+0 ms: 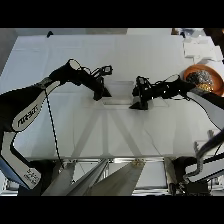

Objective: Fold the box and place the chain.

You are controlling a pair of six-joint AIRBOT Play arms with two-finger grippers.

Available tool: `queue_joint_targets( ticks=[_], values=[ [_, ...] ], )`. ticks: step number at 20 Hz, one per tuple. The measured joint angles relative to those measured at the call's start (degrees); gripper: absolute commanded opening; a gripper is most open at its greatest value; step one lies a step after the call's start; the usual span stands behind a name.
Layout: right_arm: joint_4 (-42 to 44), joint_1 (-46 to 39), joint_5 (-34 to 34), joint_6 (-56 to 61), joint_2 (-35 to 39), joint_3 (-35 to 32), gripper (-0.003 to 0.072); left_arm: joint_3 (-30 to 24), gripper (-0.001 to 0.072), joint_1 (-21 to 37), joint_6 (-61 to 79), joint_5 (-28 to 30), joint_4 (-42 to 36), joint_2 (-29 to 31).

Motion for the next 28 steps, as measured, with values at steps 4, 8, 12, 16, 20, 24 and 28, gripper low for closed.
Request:
queue_joint_targets(
  ticks=[4,8,12,16,20,24,28],
  values=[
    [-1.2,0.2,-0.9,0.0,0.0,0.0,0.0639,0.0,0.0011,0.0,0.0,0.0,0.0,0.0],
    [-1.5,1.8,-2.0,0.0,0.0,0.0,0.0639,0.0,0.0011,0.0,0.0,0.0,0.0,0.0],
    [-1.4,3.2,-2.9,0.1,0.0,0.0,0.0456,0.0,0.0011,0.0,0.1,-0.2,0.1,0.0],
    [-1.5,3.6,-3.2,0.1,0.0,0.0,0.0458,0.0,0.0011,0.0,0.0,-0.2,0.1,0.0],
    [-1.5,3.7,-3.1,0.1,0.0,0.0,0.0458,0.0,0.0011,0.0,0.0,-0.1,0.1,0.0],
    [-1.6,3.7,-3.0,0.1,0.0,0.0,0.0458,0.0,0.0011,0.0,0.0,-0.1,0.1,0.0],
    [-1.6,3.7,-2.9,0.0,0.0,0.0,0.0458,0.0,0.0011,0.0,0.0,0.0,0.1,0.0]
  ],
)
